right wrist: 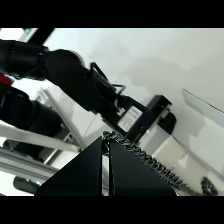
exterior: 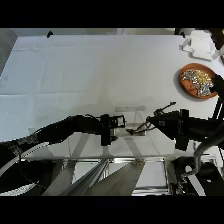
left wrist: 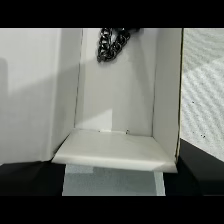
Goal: Fold the box and place the chain.
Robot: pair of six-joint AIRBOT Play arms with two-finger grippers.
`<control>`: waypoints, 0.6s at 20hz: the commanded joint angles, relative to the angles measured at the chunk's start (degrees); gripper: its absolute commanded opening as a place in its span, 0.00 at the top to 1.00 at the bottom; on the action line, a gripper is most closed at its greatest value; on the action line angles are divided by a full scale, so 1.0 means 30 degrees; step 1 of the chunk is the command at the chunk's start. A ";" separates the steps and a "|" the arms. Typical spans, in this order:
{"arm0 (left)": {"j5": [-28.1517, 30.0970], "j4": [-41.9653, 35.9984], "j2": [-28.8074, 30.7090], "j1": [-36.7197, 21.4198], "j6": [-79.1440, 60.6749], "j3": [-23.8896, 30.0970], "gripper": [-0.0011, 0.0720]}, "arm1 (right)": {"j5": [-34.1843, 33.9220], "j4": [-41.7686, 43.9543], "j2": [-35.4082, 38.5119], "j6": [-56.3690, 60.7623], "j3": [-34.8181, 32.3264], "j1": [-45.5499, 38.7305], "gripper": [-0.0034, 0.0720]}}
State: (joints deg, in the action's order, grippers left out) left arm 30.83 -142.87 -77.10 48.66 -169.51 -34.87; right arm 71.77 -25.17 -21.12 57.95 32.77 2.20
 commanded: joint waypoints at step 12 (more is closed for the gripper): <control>0.0000 0.0000 0.0015 0.0000 0.0000 0.0007 0.56 | 0.0219 -0.1661 -0.4860 -0.0991 -0.0772 0.0007 0.93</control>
State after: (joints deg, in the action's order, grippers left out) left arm 30.83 -142.87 -77.10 48.66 -169.49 -34.87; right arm 71.46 -29.36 -31.94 55.05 31.33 2.17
